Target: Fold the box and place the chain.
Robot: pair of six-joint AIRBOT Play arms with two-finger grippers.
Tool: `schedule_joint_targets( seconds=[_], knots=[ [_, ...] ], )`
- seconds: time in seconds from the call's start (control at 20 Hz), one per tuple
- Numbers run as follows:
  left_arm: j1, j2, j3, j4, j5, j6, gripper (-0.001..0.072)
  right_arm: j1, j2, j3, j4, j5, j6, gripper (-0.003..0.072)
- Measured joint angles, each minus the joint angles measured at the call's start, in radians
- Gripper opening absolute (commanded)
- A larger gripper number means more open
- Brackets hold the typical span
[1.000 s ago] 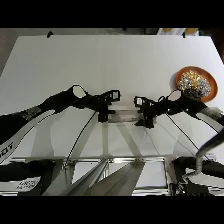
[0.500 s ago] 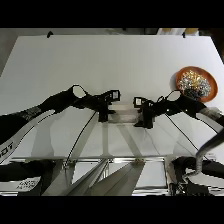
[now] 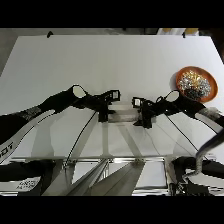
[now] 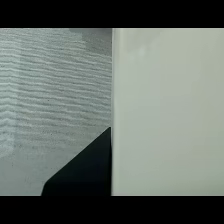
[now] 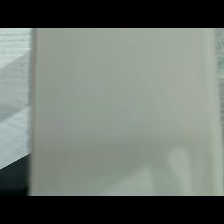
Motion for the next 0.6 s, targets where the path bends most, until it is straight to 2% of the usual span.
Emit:
schedule_joint_targets(
  seconds=[0.6],
  knots=[
    [0.000, 0.000, 0.000, 0.000, 0.000, 0.000, 0.0009, -0.023, 0.000, -0.032, 0.030, -0.014, 0.006, 0.0676]
  ],
)
